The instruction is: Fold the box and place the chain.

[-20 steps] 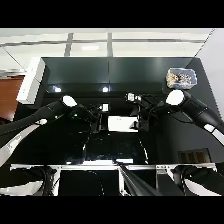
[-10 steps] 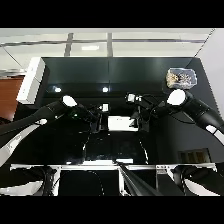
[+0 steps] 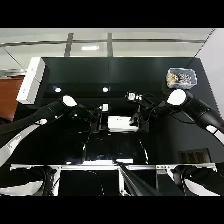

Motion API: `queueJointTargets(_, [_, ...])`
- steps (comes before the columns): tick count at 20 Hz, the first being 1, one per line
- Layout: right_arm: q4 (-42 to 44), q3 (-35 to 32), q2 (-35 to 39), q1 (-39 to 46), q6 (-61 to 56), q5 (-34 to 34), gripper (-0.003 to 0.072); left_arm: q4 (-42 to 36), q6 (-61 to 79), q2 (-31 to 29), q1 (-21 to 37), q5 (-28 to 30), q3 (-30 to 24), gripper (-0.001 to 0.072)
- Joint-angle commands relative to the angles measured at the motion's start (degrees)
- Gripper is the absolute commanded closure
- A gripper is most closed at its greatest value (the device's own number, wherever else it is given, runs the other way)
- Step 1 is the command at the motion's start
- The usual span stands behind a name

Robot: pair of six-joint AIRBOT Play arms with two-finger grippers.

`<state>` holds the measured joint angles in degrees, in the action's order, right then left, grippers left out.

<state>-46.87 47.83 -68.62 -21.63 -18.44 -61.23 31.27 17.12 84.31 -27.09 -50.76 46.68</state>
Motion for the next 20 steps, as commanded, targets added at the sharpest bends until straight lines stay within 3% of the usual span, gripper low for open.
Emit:
queueJointTargets(1, [-0.07,0.00,0.04,-0.02,-2.16,0.22,0.0561,0.02,0.00,0.02,-0.02,0.00,0.07,0.0358])
queueJointTargets(20, [-3.13,-0.07,1.27,-0.26,-4.50,2.32,0.0560,0.02,0.00,0.02,-0.02,-0.02,0.07,0.0358])
